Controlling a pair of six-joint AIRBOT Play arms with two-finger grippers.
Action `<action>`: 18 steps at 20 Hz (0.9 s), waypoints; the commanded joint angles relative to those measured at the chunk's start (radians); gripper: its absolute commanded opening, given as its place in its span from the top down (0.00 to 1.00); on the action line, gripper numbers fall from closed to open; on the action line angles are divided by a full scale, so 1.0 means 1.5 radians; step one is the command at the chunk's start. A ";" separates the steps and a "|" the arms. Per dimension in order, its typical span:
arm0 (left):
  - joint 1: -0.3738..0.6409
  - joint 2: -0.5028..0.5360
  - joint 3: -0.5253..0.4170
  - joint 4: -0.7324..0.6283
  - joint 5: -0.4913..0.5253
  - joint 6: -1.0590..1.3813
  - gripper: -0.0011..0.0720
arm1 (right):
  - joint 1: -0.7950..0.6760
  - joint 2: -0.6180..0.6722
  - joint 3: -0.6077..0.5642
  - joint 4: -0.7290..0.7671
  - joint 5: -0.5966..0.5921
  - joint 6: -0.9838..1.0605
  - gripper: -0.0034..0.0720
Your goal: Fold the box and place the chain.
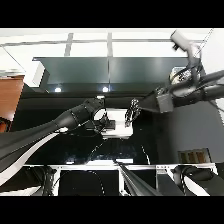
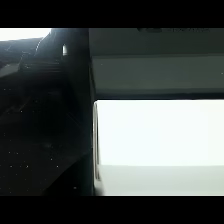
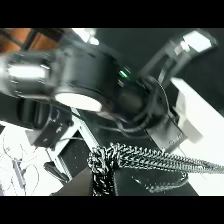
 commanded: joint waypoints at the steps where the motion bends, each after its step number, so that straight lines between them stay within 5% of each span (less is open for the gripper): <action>1: 0.001 0.000 0.000 0.001 0.001 0.000 0.94 | 0.029 -0.003 -0.104 -0.007 -0.082 -0.008 0.95; 9: 0.001 0.000 0.000 0.000 0.003 0.000 0.94 | 0.094 -0.027 -0.293 -0.037 -0.310 0.000 0.93; 10: 0.001 0.000 0.000 0.001 0.003 0.000 0.94 | 0.095 -0.029 -0.294 -0.036 -0.322 0.000 0.89; 11: 0.001 0.000 0.000 0.001 0.002 0.000 0.94 | 0.093 -0.029 -0.293 -0.036 -0.330 0.000 0.59; 12: 0.001 0.000 0.000 0.001 0.002 0.000 0.94 | 0.080 -0.029 -0.288 -0.042 -0.315 -0.001 0.44; 15: 0.001 0.000 0.000 0.000 0.001 0.000 0.94 | -0.011 -0.015 -0.250 -0.129 -0.205 -0.029 0.44; 18: 0.001 0.000 0.000 0.000 -0.004 0.000 0.94 | -0.072 -0.001 -0.259 -0.329 -0.185 -0.083 0.43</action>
